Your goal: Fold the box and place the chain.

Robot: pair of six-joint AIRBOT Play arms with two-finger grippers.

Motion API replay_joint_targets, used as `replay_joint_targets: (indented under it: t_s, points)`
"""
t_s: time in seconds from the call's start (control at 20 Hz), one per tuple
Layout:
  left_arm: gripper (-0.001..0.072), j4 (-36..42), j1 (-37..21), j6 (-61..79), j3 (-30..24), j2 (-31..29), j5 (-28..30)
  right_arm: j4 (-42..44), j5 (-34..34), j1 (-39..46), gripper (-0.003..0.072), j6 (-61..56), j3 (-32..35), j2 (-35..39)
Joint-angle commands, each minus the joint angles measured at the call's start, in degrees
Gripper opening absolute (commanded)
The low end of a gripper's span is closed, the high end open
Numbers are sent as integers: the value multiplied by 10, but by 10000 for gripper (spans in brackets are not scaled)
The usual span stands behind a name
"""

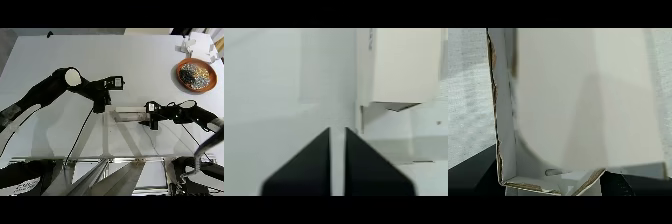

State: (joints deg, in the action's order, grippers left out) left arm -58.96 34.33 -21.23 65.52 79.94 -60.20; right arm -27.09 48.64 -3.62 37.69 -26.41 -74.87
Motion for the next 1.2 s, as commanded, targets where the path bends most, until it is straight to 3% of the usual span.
replay_joint_targets:
  t_s: [0.0, 0.2, 0.35, 0.45, 0.65, 0.75, 1.15]
  points:
    - [3, -7, 23, -17, 0, -22, -66, -1, 0, 0, 476, 1, 0, 0]
    - [3, 0, 87, -33, 0, -17, -90, -1, 0, 0, 476, 1, 0, 0]
    - [3, 20, 125, -33, -1, 2, -39, -1, 0, 0, 476, 1, 0, 0]
    - [2, 49, 125, -54, -1, 23, 41, -1, 0, 0, 476, 1, 0, 0]
    - [1, 57, 118, -159, -1, 50, 262, -1, 0, 0, 476, 1, 0, 0]
    - [2, 59, 114, -190, -1, 63, 330, -1, 0, 0, 476, 1, 0, 0]
    - [4, 71, 113, -202, -1, 141, 306, -1, 0, 0, 476, 1, 0, 0]
